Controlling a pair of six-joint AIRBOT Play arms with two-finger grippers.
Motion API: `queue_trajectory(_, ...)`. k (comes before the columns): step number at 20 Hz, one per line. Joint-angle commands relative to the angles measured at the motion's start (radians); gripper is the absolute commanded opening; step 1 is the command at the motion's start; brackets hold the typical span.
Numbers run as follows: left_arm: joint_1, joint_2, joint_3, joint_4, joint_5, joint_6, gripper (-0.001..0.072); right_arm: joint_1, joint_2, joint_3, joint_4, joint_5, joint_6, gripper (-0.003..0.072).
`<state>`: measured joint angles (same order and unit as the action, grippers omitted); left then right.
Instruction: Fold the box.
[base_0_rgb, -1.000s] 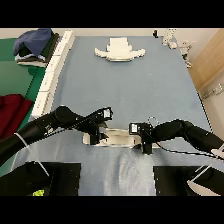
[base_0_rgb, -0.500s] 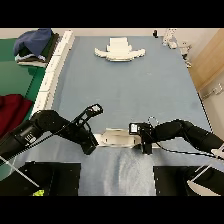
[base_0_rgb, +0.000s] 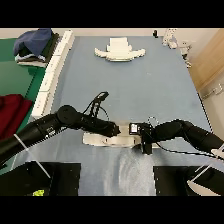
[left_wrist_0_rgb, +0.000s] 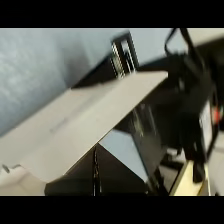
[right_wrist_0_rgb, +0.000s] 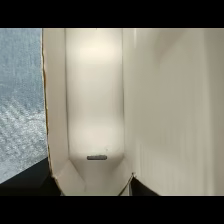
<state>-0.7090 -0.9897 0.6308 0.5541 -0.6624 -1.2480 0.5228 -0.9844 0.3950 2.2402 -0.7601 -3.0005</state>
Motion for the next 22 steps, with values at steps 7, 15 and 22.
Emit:
queue_trajectory(7,0.056,-0.169,0.023,0.007,0.162,-0.085,0.0013,0.0,0.001,0.0,0.0,0.0,0.0,0.0509)
queue_trajectory(15,0.056,-0.249,0.024,0.005,0.156,-0.087,0.0014,0.0,0.001,0.0,0.0,0.0,0.0,0.0509)
queue_trajectory(22,0.056,-0.156,0.124,0.008,0.011,0.094,0.0013,0.0,0.001,0.0,0.0,0.0,0.0,0.0509)
